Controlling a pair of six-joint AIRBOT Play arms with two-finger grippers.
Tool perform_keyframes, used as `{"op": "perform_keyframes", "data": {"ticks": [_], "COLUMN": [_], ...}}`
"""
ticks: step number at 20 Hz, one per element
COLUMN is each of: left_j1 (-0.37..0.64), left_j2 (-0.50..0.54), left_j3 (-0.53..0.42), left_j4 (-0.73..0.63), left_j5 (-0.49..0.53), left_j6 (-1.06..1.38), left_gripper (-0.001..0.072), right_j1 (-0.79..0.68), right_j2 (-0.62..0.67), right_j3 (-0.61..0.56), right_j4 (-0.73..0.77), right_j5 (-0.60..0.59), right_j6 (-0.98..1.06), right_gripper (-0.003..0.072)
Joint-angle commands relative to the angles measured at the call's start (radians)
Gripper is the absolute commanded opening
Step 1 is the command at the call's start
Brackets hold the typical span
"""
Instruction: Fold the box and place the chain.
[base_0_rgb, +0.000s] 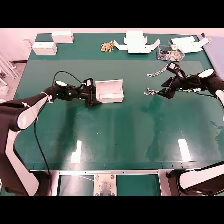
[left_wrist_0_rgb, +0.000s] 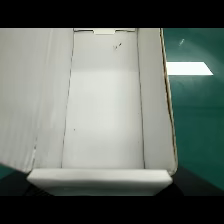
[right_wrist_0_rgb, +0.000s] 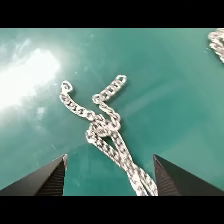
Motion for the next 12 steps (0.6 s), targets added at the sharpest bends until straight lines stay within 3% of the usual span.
{"op": "perform_keyframes", "data": {"ticks": [1,12], "left_j1": [0.001,0.001], "left_j2": [0.001,0.001], "left_j3": [0.0,0.0], "left_j4": [0.0,0.001], "left_j5": [0.001,0.001], "left_j6": [0.0,0.0], "left_gripper": [0.0625,0.0625], "right_j1": [-0.006,0.01], "right_j2": [-0.053,-0.114], "right_j3": [-0.003,0.01], "right_j4": [0.106,0.121], "right_j5": [0.016,-0.046], "right_j6": [-0.19,-0.307], "right_gripper": [0.0643,0.0643]}}
